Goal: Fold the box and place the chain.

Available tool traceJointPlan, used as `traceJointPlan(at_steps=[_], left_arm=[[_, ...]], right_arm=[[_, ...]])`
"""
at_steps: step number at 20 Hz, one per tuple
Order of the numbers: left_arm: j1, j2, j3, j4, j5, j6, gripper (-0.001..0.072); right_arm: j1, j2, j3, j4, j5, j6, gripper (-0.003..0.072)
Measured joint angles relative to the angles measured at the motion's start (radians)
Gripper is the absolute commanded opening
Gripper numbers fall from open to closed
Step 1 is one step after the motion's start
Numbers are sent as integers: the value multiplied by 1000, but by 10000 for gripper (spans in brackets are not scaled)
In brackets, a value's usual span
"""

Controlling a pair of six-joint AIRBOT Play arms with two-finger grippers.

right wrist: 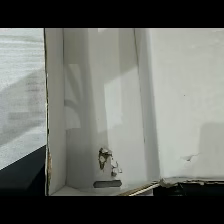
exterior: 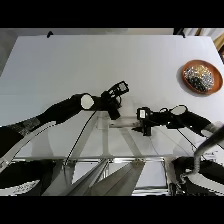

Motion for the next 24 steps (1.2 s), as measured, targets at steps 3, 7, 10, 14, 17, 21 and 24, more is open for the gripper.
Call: traceJointPlan(at_steps=[3, 7, 10, 14, 17, 21, 24], left_arm=[[10, 56, 0, 61, -34, -5, 4], [52, 159, 0, 188, -134, -63, 4], [90, 225, -1, 268, -249, -98, 4], [111, 256, -43, 276, -362, -83, 4], [115, 261, -115, 203, -378, 3, 5], [117, 224, -180, 119, -367, 114, 5], [117, 159, -198, 96, -352, 167, 12]], right_arm=[[0, 0, 0, -1, 0, -1, 399], [0, 0, 0, -2, 0, -1, 399], [0, 0, 0, -2, 0, 0, 399], [0, 0, 0, -1, 0, 0, 399], [0, 0, 0, 0, 0, 0, 399], [0, 0, 0, 0, 0, 0, 399], [0, 0, 0, 0, 0, 0, 399]])
